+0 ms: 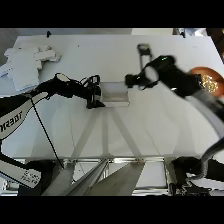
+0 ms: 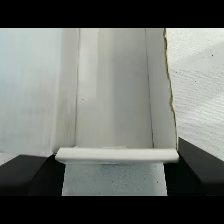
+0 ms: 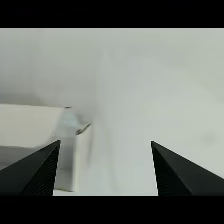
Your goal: Fold the box and place the chain.
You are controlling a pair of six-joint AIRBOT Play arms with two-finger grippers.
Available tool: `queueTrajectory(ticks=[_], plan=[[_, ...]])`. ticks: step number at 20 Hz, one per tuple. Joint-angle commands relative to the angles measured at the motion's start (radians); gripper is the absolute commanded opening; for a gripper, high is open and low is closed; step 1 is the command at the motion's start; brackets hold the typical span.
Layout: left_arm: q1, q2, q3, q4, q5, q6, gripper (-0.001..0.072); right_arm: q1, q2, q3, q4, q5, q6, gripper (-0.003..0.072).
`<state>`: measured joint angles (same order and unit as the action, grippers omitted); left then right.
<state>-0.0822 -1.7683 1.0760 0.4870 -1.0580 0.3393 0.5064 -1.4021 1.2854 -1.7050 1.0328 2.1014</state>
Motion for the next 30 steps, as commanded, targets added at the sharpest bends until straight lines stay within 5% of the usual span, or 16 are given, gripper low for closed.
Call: queueTrajectory(ticks=[1,6,11,23,26,29,30], plan=[[0.0,0.0,0.0,0.0,0.0,0.0,0.0562,-0.176,0.143,0.001,-0.026,0.061,-0.155,0.0616],[0.0,0.0,0.0,0.0,0.0,0.0,0.0562,-0.548,0.167,0.0,-0.025,0.183,-0.322,0.0617],[0.0,0.0,0.0,0.0,0.0,0.0,0.0562,-0.81,0.08,0.0,-0.029,0.126,-0.368,0.0617],[0.0,0.0,0.0,0.0,0.0,0.0,0.0562,-0.87,-0.229,0.0,-0.156,0.044,-0.318,0.0616],[0.0,0.0,0.0,0.0,0.0,0.0,0.0562,-0.87,-0.245,0.0,-0.158,0.023,-0.319,0.0466],[0.0,0.0,0.0,0.0,0.0,0.0,0.0562,-0.87,-0.246,0.0,-0.157,0.016,-0.318,0.0446],[0.0,0.0,0.0,0.0,0.0,0.0,0.0562,-0.87,-0.246,0.0,-0.154,0.009,-0.319,0.0358]])
